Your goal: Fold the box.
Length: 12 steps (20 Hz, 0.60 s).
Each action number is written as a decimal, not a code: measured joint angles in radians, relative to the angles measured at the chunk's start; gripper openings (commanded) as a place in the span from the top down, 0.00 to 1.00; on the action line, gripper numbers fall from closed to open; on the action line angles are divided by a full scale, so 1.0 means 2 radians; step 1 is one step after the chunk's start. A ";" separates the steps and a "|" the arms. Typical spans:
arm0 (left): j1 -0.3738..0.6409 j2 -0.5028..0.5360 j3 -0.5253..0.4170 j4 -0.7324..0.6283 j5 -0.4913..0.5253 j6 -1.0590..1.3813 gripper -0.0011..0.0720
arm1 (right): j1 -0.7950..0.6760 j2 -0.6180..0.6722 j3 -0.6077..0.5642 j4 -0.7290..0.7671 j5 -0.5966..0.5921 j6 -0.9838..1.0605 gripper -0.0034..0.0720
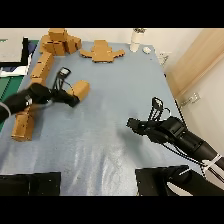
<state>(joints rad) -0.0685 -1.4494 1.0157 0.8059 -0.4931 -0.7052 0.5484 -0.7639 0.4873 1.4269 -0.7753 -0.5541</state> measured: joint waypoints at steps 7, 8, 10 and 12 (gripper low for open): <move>0.064 -0.152 0.212 0.088 -0.071 -0.189 0.27 | -0.004 -0.012 0.001 -0.005 0.034 0.000 0.95; 0.066 -0.170 0.241 0.107 -0.080 -0.216 0.27 | -0.004 -0.013 0.001 -0.005 0.037 0.000 0.95; 0.069 -0.201 0.291 0.145 -0.092 -0.267 0.27 | -0.004 -0.014 0.001 -0.005 0.040 0.000 0.95; 0.070 -0.227 0.338 0.185 -0.102 -0.317 0.27 | -0.004 -0.014 0.001 -0.005 0.043 0.000 0.95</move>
<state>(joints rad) 0.0723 -1.9038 1.6909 1.1759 -0.6968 -1.3384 0.5404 -0.7925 0.4885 1.4174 -0.6884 -0.5537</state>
